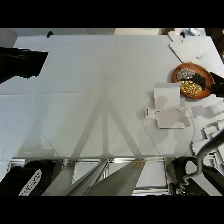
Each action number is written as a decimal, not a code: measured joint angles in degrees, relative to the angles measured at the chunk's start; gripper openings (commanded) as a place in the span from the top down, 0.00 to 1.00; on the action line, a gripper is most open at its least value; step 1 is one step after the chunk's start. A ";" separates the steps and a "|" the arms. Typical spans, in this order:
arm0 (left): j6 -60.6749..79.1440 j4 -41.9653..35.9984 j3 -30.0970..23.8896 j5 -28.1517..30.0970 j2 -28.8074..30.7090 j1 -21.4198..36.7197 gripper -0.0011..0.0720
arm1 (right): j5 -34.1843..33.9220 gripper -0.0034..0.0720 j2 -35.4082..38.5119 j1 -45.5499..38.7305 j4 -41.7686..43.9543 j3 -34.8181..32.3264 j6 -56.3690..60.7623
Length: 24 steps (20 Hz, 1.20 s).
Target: Fold the box and place the chain.
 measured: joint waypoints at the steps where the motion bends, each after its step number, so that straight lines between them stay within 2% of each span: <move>1: 0.02 0.02 0.00 0.00 0.00 0.00 0.03 | 0.11 0.58 0.39 -0.04 1.40 0.00 -0.04; 5: 0.00 0.00 0.00 0.00 0.00 0.00 0.03 | 0.44 0.56 0.22 -0.11 5.22 0.00 -0.31; 8: 0.00 0.02 0.00 0.00 0.00 0.00 0.03 | 1.40 0.41 -2.69 -0.11 5.79 0.00 -1.03; 15: 0.00 0.00 0.00 0.00 0.00 0.00 0.03 | 3.02 0.41 -13.18 -1.01 3.72 0.00 -4.20; 24: 0.00 0.00 0.00 0.00 0.00 0.00 0.03 | 3.17 0.42 -22.12 -10.23 4.00 0.00 -9.07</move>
